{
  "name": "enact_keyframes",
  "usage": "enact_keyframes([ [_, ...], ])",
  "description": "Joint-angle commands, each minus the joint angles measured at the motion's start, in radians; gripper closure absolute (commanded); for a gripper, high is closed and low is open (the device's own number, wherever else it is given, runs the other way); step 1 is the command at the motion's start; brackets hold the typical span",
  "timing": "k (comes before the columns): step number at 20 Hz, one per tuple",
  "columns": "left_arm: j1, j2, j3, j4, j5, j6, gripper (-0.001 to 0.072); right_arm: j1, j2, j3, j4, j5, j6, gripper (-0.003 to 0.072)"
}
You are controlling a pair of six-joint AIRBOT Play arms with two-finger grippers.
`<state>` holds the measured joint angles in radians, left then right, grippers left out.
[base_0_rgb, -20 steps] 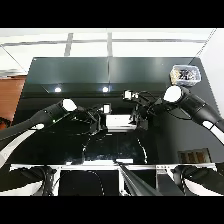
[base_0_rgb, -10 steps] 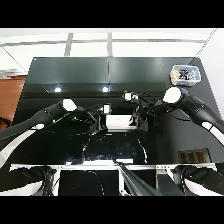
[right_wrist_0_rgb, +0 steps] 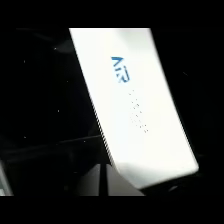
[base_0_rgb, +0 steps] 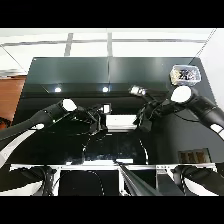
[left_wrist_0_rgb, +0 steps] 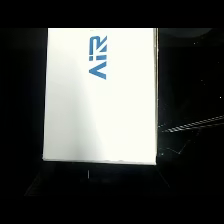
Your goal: Fold the box and place the chain.
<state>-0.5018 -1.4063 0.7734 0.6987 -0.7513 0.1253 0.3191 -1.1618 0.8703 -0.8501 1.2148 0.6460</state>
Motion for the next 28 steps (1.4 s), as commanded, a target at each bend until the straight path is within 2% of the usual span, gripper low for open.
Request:
enact_keyframes([
  [1,0.001,0.000,-0.001,0.000,0.000,0.002,0.0484,-0.106,0.033,-0.036,0.103,0.143,0.227,0.0674],
  [3,0.001,0.000,-0.001,0.000,0.000,0.002,0.0484,-0.140,0.032,-0.126,0.316,0.112,0.228,0.0674],
  [5,0.001,0.000,-0.001,0.000,0.000,0.002,0.0484,-0.130,0.032,-0.211,0.522,-0.003,0.229,0.0674],
  [7,0.001,0.000,-0.001,0.000,0.000,0.002,0.0484,-0.099,0.024,-0.251,0.604,-0.133,0.246,0.0674],
  [11,0.001,0.000,-0.001,0.000,0.000,0.002,0.0484,-0.042,-0.035,-0.255,0.595,-0.259,0.280,0.0674],
  [17,0.001,0.000,-0.001,0.000,0.000,0.002,0.0483,-0.036,-0.128,-0.255,0.479,-0.302,0.339,0.0674],
  [21,0.001,0.000,-0.001,0.000,0.000,0.002,0.0470,-0.036,-0.138,-0.255,0.472,-0.319,0.338,0.0674],
  [25,0.001,0.000,-0.001,0.000,0.000,0.002,0.0470,-0.037,-0.137,-0.253,0.473,-0.299,0.328,0.0674],
  [28,0.001,0.001,0.003,0.000,0.000,0.001,0.0469,-0.066,-0.121,-0.200,0.478,-0.159,0.280,0.0673],
])
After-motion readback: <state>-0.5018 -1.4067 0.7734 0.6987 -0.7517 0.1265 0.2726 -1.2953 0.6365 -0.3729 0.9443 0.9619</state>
